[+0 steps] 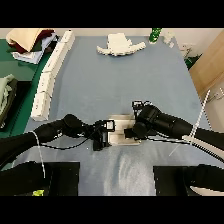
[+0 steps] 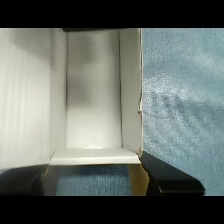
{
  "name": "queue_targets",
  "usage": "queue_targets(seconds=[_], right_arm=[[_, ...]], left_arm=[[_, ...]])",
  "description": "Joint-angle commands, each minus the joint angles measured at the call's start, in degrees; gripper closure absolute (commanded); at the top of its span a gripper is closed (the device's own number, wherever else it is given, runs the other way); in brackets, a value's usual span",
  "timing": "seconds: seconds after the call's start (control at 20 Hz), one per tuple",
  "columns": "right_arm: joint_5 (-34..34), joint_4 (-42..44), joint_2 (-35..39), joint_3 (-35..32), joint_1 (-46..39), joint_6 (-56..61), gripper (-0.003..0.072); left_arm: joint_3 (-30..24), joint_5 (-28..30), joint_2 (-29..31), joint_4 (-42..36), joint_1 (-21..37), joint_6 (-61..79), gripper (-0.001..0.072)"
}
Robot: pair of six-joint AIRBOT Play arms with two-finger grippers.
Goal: Fold the box.
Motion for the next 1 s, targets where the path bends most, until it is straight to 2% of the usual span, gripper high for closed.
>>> queue_targets(seconds=[0.0, 0.2, 0.25, 0.3, 0.35, 0.65, 0.95], right_arm=[[-1.0, -1.0, -0.4, 0.1, 0.1, 0.8, 0.0683], [-1.3, -0.7, -0.3, 0.1, 0.1, 0.7, 0.0683], [-1.5, -0.3, -0.3, 0.1, 0.1, 0.7, 0.0619], [-1.8, 0.4, -0.3, 0.1, 0.1, 0.4, 0.0383], [-2.0, 1.2, -0.3, 0.1, 0.1, 0.0, 0.0281], [-2.9, 1.8, 1.9, 0.2, 0.1, -0.3, 0.0281], [-7.9, -0.9, 10.9, 0.2, 0.0, -0.3, 0.0281]], left_arm=[[0.0, 0.0, 0.0, 0.0, 0.0, 0.2, 0.0184], [0.0, 0.0, 0.0, 0.0, 0.0, 0.2, 0.0184], [0.0, 0.0, 0.0, 0.0, 0.0, 0.2, 0.0184], [0.0, 0.0, 0.0, 0.0, 0.0, 0.2, 0.0184], [0.0, 0.0, 0.0, 0.0, 0.0, 0.2, 0.0184], [0.0, 0.0, 0.0, 0.0, 0.0, 0.2, 0.0184], [0.0, 0.0, 0.0, 0.0, 0.0, 0.2, 0.0184]])
